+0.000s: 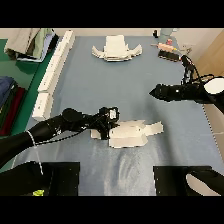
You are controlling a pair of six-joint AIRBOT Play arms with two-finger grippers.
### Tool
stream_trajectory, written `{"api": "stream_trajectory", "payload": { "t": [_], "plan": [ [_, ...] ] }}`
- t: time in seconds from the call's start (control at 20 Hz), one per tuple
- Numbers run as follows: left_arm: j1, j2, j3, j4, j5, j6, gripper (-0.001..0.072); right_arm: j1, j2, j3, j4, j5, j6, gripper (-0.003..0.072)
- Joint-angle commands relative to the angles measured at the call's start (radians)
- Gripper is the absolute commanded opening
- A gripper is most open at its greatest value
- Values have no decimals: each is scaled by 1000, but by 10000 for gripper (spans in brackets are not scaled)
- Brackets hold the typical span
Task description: Fold the box.
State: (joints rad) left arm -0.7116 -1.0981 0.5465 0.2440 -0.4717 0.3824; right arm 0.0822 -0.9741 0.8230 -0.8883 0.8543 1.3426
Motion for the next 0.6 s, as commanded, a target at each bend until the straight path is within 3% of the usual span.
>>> {"api": "stream_trajectory", "payload": {
  "t": [0.0, 0.2, 0.55],
  "plan": [
    [26, 24, 1, 0, -11, -6, 16, 1, 1, -1, -6, 1, 0, 279],
    [119, 46, 0, 0, -168, -10, 15, 1, 1, -1, -6, -1, 0, 279],
    [96, 32, -1, 74, -164, -7, 15, 1, 1, -1, -5, -3, 0, 279]
  ]
}}
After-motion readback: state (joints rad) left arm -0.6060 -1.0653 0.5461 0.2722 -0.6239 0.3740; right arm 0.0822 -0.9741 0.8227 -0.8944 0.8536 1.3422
